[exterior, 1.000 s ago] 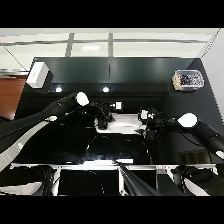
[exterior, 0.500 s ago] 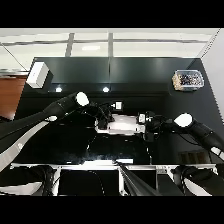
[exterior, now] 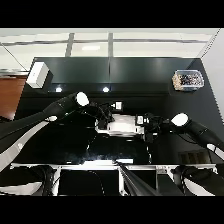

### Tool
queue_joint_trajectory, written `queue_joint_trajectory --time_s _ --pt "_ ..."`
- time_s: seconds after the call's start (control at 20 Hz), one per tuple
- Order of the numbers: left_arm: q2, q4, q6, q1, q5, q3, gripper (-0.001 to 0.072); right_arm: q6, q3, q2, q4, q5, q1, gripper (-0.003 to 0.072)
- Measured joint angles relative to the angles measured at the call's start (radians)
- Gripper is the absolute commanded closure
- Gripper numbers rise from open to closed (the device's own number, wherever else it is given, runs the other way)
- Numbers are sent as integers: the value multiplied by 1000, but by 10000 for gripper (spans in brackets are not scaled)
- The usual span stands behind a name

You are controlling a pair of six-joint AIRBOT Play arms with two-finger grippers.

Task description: Fold the box and place the chain.

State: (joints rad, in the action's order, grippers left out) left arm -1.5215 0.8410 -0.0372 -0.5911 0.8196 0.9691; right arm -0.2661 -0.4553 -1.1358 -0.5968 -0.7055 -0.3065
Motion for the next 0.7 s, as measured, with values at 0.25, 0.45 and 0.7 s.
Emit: queue_joint_trajectory --time_s 0.25,0.45,0.7 --pt "0 0 -1 0 -1 0 684 -7 0 -14 2 17 0 53" --pt "0 0 -1 0 -1 0 684 -7 0 -19 3 20 0 53" --pt "0 0 0 0 1 0 684 -8 0 -21 2 18 0 217"
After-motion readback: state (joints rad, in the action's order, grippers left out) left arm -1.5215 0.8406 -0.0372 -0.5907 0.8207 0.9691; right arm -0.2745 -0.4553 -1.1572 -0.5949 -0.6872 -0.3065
